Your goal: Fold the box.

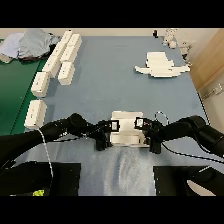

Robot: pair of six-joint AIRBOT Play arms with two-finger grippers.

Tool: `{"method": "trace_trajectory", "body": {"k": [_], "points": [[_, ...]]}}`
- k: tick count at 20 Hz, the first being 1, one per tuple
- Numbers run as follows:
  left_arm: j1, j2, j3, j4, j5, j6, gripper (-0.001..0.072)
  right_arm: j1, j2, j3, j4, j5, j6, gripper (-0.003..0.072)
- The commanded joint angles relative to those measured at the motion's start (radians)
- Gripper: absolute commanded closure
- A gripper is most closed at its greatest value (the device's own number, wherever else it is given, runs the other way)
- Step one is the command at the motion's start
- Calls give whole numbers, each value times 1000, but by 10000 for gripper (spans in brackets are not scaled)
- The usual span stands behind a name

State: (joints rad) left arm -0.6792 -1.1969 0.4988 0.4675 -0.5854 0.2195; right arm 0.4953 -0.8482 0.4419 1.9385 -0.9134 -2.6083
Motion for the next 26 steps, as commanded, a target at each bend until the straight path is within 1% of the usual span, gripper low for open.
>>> {"method": "trace_trajectory", "body": {"k": [1, 2, 7, 12, 14, 15, 16, 17, 19, 20, 21, 23, 24, 25, 26], "points": [[0, -1, 1, 0, 0, 0, 198, 41, -35, 2, -21, 54, -36, 506], [0, -1, 1, 0, 0, 0, 198, 50, -36, 4, -20, 56, -37, 533], [0, -1, 1, 0, 0, 0, 198, 93, -36, 5, -15, 84, -37, 533], [0, -1, 1, 0, 0, 0, 198, 93, -36, 5, 3, 95, -37, 533], [0, -1, 1, 0, 0, 0, 198, 93, -36, 5, 19, 95, -37, 521], [0, -1, 1, 0, 0, 0, 198, 93, -36, 5, 31, 95, -37, 404], [0, -1, 1, 0, 0, 0, 198, 93, -36, 5, 41, 95, -38, 177], [0, -1, 1, 0, 0, 0, 198, 93, -36, 5, 49, 94, -38, 133], [0, -1, 1, 0, 0, 0, 198, 93, -36, 5, 51, 95, -38, 132], [0, -1, 1, 0, 0, 0, 198, 92, -36, 5, 50, 95, -38, 114], [0, -1, 1, 0, 0, 0, 198, 92, -36, 5, 47, 94, -37, 72], [0, -1, 1, 0, 0, 0, 198, 92, -35, 5, 45, 92, -28, 72], [0, -1, 1, 0, 0, 0, 198, 92, -35, 7, 35, 88, 24, 90], [0, -1, 1, 0, 0, 0, 198, 92, -34, 15, -3, 59, 122, 220], [0, -1, 1, 0, 0, 0, 198, 92, -31, 31, -66, 11, 250, 384]]}}
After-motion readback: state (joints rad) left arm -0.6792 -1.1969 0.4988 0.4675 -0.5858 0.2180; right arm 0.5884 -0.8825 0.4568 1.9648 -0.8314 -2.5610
